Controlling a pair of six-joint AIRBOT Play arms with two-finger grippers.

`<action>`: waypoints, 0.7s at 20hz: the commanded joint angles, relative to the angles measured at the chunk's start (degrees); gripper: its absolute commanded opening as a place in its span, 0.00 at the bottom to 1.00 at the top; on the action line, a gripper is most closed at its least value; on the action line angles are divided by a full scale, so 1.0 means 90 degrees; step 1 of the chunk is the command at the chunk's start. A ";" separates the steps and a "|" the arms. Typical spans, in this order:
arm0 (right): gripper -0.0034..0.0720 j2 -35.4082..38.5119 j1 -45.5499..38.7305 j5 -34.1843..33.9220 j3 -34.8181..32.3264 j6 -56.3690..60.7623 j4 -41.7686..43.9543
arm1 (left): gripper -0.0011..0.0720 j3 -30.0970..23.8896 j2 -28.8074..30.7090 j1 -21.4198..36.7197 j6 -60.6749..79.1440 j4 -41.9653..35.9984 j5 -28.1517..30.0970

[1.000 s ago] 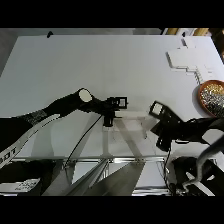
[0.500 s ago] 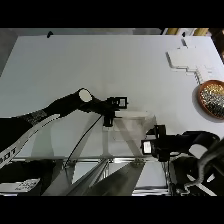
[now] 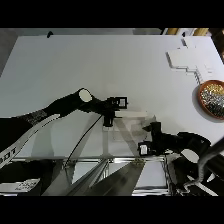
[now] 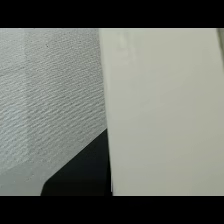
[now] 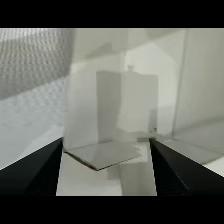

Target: Fold the box and place the chain.

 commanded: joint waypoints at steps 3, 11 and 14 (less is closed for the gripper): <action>0.83 -0.0075 -0.0678 0.0131 0.0340 -0.0029 0.0469 | 0.03 -0.0002 -0.0005 -0.0005 0.0002 0.0002 0.0000; 0.84 -0.0937 -0.2118 0.0678 0.1037 -0.1299 0.1899 | 0.03 -0.0002 -0.0005 -0.0005 0.0002 0.0000 0.0000; 0.84 -0.1365 -0.2463 0.0896 0.1037 -0.2161 0.2618 | 0.03 -0.0002 -0.0005 -0.0005 0.0002 0.0000 0.0000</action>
